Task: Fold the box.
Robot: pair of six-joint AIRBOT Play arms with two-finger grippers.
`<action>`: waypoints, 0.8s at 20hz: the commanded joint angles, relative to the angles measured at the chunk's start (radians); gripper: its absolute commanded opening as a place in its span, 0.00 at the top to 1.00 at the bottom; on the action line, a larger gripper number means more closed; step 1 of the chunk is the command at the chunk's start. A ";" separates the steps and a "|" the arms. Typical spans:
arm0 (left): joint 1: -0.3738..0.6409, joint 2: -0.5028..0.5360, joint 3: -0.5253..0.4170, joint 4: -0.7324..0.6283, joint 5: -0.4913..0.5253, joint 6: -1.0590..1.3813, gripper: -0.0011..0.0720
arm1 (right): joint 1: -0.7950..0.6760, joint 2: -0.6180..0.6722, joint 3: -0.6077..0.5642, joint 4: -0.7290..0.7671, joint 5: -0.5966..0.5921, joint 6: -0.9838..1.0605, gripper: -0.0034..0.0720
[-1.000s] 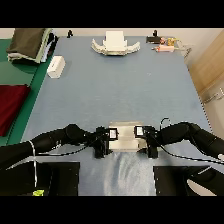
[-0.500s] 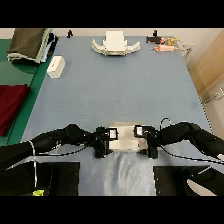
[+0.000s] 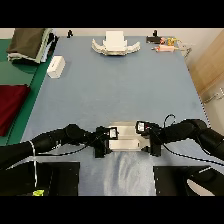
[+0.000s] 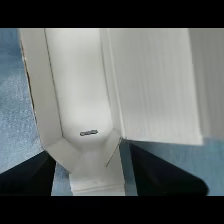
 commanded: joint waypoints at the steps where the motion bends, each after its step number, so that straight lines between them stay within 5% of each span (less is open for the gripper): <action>1: 0.000 0.000 0.001 0.001 -0.003 0.001 0.35 | 0.000 0.057 0.019 -0.082 -0.103 0.108 0.00; 9: 0.000 0.000 0.001 0.001 -0.003 0.001 0.35 | 0.000 0.206 0.100 -0.104 -0.303 0.605 0.02; 14: 0.000 0.000 0.001 0.001 -0.003 0.001 0.35 | 0.000 0.181 0.137 0.228 -0.237 0.787 0.74; 16: 0.000 0.000 0.001 0.001 -0.003 0.001 0.35 | 0.000 0.120 0.137 0.233 -0.166 0.848 0.77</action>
